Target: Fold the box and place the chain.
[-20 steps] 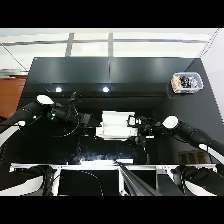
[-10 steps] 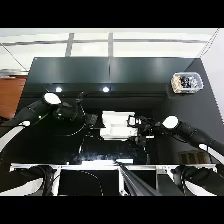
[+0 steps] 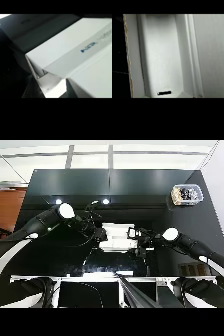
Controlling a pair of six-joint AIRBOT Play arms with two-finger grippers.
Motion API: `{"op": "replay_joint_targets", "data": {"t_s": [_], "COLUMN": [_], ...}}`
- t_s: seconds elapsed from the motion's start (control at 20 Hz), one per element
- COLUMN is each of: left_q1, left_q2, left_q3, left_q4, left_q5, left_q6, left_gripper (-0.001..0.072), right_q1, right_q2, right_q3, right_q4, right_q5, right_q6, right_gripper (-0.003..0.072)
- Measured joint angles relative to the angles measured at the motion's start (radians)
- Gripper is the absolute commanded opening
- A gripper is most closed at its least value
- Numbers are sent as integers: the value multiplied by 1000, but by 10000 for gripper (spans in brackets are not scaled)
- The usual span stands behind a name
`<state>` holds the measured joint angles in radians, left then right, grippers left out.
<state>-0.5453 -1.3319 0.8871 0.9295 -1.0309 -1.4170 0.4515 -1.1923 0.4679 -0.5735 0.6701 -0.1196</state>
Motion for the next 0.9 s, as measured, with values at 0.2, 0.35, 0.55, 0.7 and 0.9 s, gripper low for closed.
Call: {"op": "replay_joint_targets", "data": {"t_s": [0.2, 0.35, 0.55, 0.7, 0.9], "left_q1": [-60, -92, -117, -142, -186], "left_q2": [0, 0, 0, 0, -1], "left_q3": [18, 24, 29, 41, 69], "left_q4": [89, 145, 200, 274, 385], "left_q5": [26, 47, 71, 70, 59], "left_q6": [-105, -169, -245, -317, -438], "left_gripper": [464, 466, 468, 468, 468], "right_q1": [0, 0, 0, 0, 0], "right_q2": [0, 0, 0, 0, 0], "right_q3": [0, 0, 0, 0, 0], "right_q4": [0, 0, 0, 0, 0], "right_q5": [0, 0, 0, 0, 0], "right_q6": [0, 0, 0, 0, 0], "right_gripper": [474, 474, 473, 473, 473]}}
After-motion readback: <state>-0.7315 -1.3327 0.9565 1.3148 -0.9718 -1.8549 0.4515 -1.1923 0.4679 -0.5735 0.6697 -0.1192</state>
